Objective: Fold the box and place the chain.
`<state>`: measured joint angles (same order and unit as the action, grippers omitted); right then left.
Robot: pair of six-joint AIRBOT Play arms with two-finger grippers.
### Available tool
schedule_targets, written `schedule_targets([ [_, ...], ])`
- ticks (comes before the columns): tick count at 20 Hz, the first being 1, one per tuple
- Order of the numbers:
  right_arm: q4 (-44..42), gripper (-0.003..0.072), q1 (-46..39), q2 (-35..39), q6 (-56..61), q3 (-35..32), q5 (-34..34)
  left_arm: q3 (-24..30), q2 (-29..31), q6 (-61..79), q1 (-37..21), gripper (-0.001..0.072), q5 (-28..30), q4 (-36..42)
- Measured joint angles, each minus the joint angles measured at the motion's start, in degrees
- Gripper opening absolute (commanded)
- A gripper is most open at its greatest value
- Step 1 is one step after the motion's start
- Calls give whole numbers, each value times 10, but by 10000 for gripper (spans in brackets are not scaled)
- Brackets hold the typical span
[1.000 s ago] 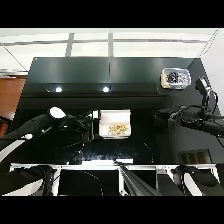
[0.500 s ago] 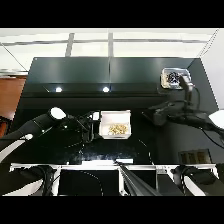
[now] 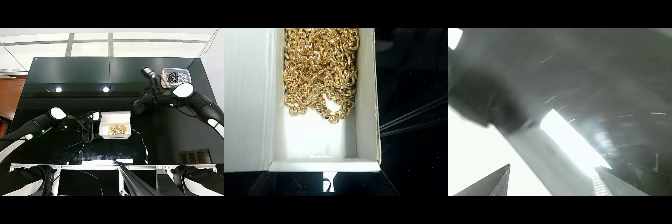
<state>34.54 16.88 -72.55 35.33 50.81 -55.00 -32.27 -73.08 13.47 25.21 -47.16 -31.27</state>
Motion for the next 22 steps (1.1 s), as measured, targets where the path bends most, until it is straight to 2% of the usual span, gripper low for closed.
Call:
schedule_targets([
  [2, 12, 603, 4, -11, -71, 8, -55, 0, 0, 0, 1, 439, 0, -1],
  [5, 49, 603, 20, -19, -129, 12, -93, 0, 0, 0, 5, 439, 3, -6],
  [13, 86, 603, 55, -25, -178, 15, -122, 0, 0, -1, 10, 440, 4, -11],
  [22, 93, 602, 75, 3, -158, 16, -148, 0, 0, -1, 10, 440, 3, -13],
])
